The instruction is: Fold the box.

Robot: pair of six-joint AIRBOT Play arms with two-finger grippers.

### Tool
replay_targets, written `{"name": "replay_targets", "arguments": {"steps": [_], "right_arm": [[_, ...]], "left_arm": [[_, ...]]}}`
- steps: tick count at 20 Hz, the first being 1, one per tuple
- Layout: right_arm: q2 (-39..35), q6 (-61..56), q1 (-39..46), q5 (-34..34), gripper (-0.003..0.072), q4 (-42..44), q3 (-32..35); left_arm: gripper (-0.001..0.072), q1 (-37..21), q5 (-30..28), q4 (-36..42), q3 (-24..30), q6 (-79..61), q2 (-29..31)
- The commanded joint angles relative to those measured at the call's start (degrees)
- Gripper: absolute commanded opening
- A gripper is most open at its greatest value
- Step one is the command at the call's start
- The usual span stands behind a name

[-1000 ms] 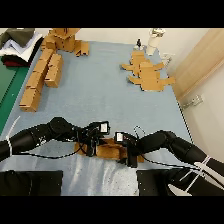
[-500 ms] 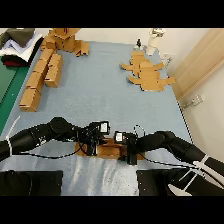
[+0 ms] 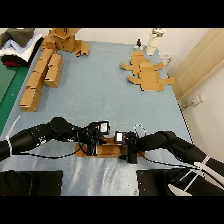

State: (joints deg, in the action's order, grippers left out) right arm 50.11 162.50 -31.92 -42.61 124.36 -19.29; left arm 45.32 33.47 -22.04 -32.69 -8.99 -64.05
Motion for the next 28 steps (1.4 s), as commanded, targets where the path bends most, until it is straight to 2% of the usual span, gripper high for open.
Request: {"name": "replay_targets", "arguments": {"steps": [1, 13, 23, 24, 26, 28], "right_arm": [[-0.1, 2.2, 0.0, 0.6, 0.0694, -0.1, 0.0], [-2.0, 2.1, -0.9, -3.3, 0.0705, 0.6, 0.0], [-1.9, 1.9, -2.1, 3.7, 0.0688, 0.1, 1.9], [-1.9, 1.9, -2.1, 3.6, 0.0677, 0.1, 2.0], [-1.9, 1.9, -2.1, 3.1, 0.0550, 0.1, 2.1], [-1.9, 1.9, -2.1, 3.0, 0.0548, -0.1, 2.1]], "left_arm": [[0.0013, 0.0, 0.0, 0.0, 0.0, 0.0, 0.0], [0.0013, 0.0, 0.0, 0.0, 0.0, 0.0, 0.0], [0.0012, 0.0, 0.0, 0.0, 0.0, 0.0, 0.0], [0.0013, 0.0, 0.0, 0.0, 0.0, 0.0, 0.0], [0.0012, 0.0, 0.0, 0.0, 0.0, 0.0, 0.0], [0.0013, 0.0, 0.0, 0.0, 0.0, 0.0, 0.0]]}}
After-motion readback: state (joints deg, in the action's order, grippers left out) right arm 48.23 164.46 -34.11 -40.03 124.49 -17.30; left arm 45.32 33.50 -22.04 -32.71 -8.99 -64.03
